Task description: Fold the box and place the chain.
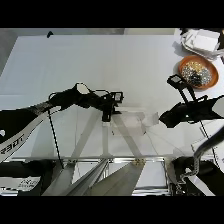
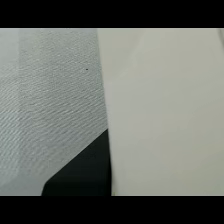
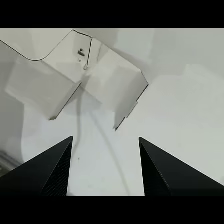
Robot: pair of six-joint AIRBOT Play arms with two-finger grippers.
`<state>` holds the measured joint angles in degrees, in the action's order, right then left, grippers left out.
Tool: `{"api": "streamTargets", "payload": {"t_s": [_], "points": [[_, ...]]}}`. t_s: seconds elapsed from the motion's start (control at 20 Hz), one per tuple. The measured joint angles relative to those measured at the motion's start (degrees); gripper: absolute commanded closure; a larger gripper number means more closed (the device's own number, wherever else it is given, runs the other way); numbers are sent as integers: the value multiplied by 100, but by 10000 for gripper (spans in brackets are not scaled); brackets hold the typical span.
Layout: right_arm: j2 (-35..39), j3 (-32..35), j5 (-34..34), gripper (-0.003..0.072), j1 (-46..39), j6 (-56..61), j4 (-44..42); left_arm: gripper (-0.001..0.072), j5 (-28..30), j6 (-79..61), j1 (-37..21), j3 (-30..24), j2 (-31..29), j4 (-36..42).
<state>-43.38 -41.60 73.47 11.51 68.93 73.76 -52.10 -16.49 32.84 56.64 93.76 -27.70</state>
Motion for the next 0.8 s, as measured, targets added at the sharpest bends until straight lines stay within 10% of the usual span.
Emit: {"api": "streamTargets", "payload": {"t_s": [0.7, 0.8], "points": [[0, 0, 125, 227, 0, -55, 0, 697, 37, -149, -7, 9, 153, 22], [0, 0, 142, 512, 0, -214, -7, 697, 39, -149, 0, 9, 155, 15]]}}
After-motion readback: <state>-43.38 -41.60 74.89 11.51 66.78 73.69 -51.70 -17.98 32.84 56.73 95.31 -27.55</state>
